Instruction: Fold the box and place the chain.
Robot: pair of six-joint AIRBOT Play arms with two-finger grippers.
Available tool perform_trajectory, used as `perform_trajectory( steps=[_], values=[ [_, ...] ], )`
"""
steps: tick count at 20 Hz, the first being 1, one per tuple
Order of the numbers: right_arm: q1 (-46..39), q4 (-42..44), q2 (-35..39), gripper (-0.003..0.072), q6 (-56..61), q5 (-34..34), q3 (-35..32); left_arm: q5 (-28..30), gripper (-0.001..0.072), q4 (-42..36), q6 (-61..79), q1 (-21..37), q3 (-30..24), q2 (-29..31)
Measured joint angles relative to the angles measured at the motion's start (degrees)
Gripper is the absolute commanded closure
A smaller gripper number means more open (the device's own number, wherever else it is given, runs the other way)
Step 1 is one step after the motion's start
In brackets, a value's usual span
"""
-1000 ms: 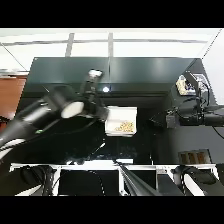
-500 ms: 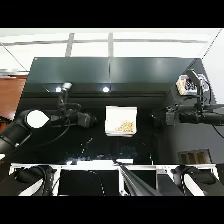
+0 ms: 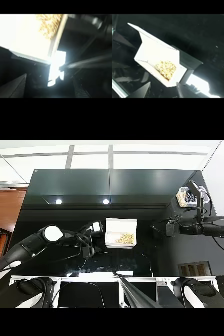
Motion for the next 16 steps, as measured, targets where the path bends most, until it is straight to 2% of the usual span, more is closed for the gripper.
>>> perform_trajectory(
  steps=[2,7,12,16],
  values=[
    [0.0,0.0,0.0,0.0302,0.0,0.0,0.0,-1.9,0.0002,0.3,5.2,1.0,1.4,-2.1],
    [0.0,0.0,0.0,0.0301,0.0,0.1,0.0,-5.9,0.0002,-8.7,17.9,5.4,3.5,-8.3],
    [0.0,0.0,0.0,0.0302,0.0,0.1,0.0,-6.6,0.0004,-12.5,22.1,5.7,5.2,-13.7],
    [0.0,0.0,0.0,0.0302,0.0,0.2,0.0,-6.5,0.0004,-13.6,22.9,5.9,6.4,-15.5]
  ],
)
